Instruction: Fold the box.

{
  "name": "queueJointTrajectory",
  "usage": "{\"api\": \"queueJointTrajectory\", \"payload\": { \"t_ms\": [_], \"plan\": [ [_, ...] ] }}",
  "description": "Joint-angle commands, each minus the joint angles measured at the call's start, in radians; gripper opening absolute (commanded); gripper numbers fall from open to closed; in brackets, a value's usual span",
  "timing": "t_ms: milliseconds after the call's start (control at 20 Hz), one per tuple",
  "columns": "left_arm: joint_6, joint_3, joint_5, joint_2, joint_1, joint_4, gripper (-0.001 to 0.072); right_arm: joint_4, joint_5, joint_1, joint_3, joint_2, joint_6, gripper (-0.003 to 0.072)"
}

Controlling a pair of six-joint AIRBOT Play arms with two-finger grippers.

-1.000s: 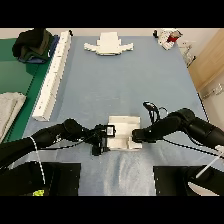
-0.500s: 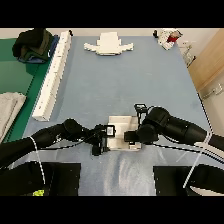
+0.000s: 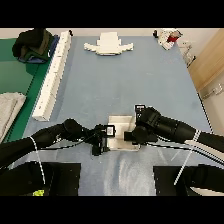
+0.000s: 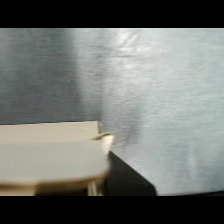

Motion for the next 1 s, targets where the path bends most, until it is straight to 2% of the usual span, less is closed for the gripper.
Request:
{"api": "queueJointTrajectory", "payload": {
  "t_ms": [0,350,400,450,500,600,700,850,900,950],
  "plan": [
    [0.000,0.000,0.000,0.000,0.000,0.000,0.0446,0.001,0.004,0.005,0.001,-0.020,0.015,0.0014],
    [0.000,0.000,0.000,0.000,0.000,0.000,0.0446,-0.004,0.002,0.025,0.002,-0.027,0.015,0.0006],
    [0.000,0.000,0.000,0.000,0.000,0.000,0.0446,-0.004,0.000,0.025,0.004,-0.027,0.015,0.0059],
    [0.000,0.000,0.000,0.000,0.000,0.000,0.0446,-0.003,0.000,0.025,0.007,-0.023,0.016,0.0286],
    [0.000,0.000,0.000,0.000,0.001,0.000,0.0446,-0.003,0.000,0.025,0.010,-0.018,0.016,0.0371],
    [0.000,0.000,0.000,0.000,0.001,0.000,0.0446,-0.005,-0.003,0.024,0.017,-0.006,0.016,0.0372],
    [0.000,0.000,0.000,0.000,0.000,0.000,0.0446,-0.012,-0.011,0.024,0.019,-0.002,0.016,0.0429],
    [0.000,0.000,0.000,0.000,0.001,0.000,0.0446,-0.011,-0.018,0.024,0.019,-0.002,0.020,0.0427],
    [0.000,0.000,0.000,0.000,0.000,0.000,0.0446,-0.011,-0.026,0.024,0.019,-0.003,0.020,0.0368],
    [0.000,0.000,0.000,0.000,0.000,0.000,0.0446,-0.011,-0.036,0.024,0.019,-0.004,0.020,0.0229]
  ]
}}
